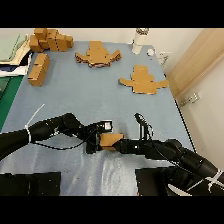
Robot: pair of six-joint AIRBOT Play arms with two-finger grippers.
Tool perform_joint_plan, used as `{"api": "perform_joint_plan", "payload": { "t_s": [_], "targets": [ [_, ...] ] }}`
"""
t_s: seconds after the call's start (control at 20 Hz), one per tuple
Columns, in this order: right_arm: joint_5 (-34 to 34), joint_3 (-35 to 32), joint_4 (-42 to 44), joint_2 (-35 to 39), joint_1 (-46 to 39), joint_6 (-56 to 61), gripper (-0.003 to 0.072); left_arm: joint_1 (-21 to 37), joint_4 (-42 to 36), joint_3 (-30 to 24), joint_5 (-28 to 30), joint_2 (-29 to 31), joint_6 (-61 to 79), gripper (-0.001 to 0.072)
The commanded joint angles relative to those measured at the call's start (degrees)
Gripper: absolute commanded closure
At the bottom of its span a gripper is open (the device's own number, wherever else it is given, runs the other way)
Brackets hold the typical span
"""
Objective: Fold the box.
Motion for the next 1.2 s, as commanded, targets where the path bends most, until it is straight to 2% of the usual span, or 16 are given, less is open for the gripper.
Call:
{"api": "perform_joint_plan", "payload": {
  "t_s": [0.0, 0.25, 0.5, 0.8, 1.0, 1.15],
  "targets": [
    [0.42, 0.79, 0.09, 1.31, 0.07, 0.02, 0.0686, 0.04, -0.02, 0.07, 0.00, 0.07, -0.02, 0.0290],
    [0.57, 1.46, 0.09, 6.29, 0.04, 0.04, 0.0685, 0.04, -0.02, 0.07, 0.00, 0.07, -0.02, 0.0290],
    [0.79, 1.46, 0.57, 6.01, 0.15, 0.04, 0.0685, 0.04, -0.02, 0.07, 0.00, 0.07, -0.04, 0.0290],
    [5.75, 2.10, 1.03, 1.20, 4.28, 0.07, 0.0685, 0.04, -0.02, 0.07, 0.00, 0.07, -0.02, 0.0290],
    [7.41, 4.74, 1.01, -4.70, 6.25, 0.04, 0.0685, 0.04, -0.02, 0.07, 0.00, 0.07, -0.02, 0.0290],
    [7.45, 5.90, 0.94, -6.14, 6.56, 0.00, 0.0685, 0.04, -0.02, 0.07, 0.00, 0.07, -0.02, 0.0290]
  ]
}}
